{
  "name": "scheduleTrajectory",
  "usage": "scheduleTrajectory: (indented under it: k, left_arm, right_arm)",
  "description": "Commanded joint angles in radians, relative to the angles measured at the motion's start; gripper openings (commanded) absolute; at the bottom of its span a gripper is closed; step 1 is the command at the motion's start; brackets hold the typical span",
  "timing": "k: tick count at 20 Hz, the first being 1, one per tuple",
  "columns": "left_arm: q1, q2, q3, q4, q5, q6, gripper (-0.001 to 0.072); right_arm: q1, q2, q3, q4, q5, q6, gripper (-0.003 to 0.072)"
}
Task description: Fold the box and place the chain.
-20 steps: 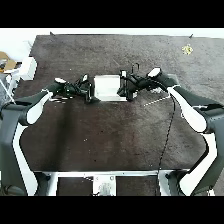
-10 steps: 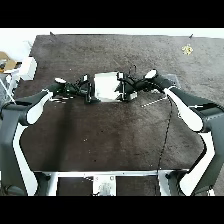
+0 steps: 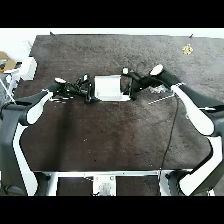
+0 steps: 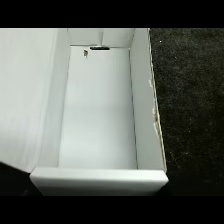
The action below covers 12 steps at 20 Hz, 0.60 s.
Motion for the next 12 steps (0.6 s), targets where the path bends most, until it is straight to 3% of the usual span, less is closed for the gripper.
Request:
scheduleTrajectory:
  k: [1,6,12]
  left_arm:
    - [0.000,0.000,0.000,0.002,-0.003,0.002,0.0222]
    - [0.000,0.000,0.000,0.002,-0.003,0.002,0.0222]
    - [0.000,0.001,0.000,0.002,-0.003,0.002,0.0222]
  right_arm:
    - [-0.056,0.109,0.001,-0.113,0.016,0.440,0.0021]
    - [-0.145,0.137,0.000,-0.113,0.016,0.792,0.0020]
    - [-0.151,0.009,0.000,-0.092,0.016,0.858,0.0022]
